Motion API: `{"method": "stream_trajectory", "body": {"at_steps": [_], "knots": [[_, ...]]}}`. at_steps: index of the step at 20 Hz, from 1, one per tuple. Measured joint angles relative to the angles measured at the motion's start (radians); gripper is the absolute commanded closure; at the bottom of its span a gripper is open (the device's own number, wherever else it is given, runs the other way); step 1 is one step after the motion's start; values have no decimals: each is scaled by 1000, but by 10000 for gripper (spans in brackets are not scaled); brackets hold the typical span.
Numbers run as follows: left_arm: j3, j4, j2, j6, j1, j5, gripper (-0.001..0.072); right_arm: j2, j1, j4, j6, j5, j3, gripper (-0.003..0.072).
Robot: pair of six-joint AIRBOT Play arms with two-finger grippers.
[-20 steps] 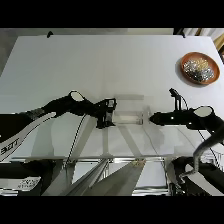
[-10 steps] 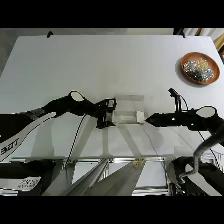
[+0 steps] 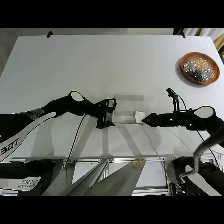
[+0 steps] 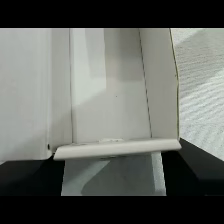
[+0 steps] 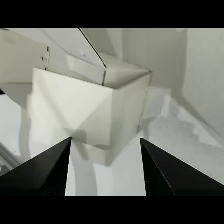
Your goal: Fold the box and place the chain.
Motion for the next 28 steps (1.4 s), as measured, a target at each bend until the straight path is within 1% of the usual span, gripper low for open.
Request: {"method": "stream_trajectory", "body": {"at_steps": [4,7,8,10,13,17,23,26,28], "knots": [[0,0,0,0,0,0,502,-3,71,-44,62,-50,40,190],[0,0,0,0,0,0,502,-27,154,-156,181,-88,81,183],[0,0,0,0,0,0,502,-37,183,-203,232,-101,97,151],[0,0,0,0,0,0,502,-55,239,-293,336,-126,132,150],[0,0,0,0,0,0,502,-85,305,-371,454,-147,182,151],[0,0,0,0,0,0,502,-117,371,-448,579,-151,225,153],[0,0,0,0,0,0,502,-133,462,-649,813,-130,249,156],[0,0,0,0,-1,0,502,-136,497,-711,894,-121,266,181],[0,0,0,0,-1,0,502,-142,516,-757,938,-108,296,181]]}}
